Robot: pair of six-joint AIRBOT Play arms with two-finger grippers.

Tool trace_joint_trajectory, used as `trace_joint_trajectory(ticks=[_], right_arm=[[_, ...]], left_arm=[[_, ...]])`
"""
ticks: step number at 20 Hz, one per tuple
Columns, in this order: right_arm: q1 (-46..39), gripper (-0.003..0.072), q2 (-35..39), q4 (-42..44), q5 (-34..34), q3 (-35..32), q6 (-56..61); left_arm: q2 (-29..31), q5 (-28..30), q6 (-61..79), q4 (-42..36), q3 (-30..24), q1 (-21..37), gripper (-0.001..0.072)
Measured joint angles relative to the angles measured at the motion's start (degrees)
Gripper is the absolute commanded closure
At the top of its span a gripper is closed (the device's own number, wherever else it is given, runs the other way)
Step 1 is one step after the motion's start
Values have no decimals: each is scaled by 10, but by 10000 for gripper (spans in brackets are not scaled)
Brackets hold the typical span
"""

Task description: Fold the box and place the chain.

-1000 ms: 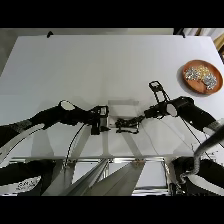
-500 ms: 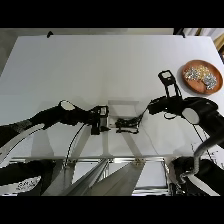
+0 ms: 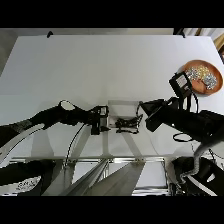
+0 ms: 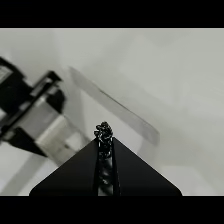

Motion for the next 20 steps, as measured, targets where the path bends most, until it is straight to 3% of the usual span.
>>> trace_joint_trajectory(ticks=[5, 12, 15, 17, 20], right_arm=[[64, 669, -20, 22, -37, 0, 1], [83, 665, -157, 31, -49, 0, 32], [84, 560, -227, 32, -51, 0, 50], [85, 550, -268, 32, -52, 0, 63], [85, 457, -300, 32, -53, 0, 72]], left_arm=[[0, 0, 0, 0, 0, 0, 570], [0, 0, 0, 0, 0, 0, 570], [0, 0, 0, 0, 0, 0, 570], [0, 0, 0, 0, 0, 0, 570], [0, 0, 0, 0, 0, 0, 570]])
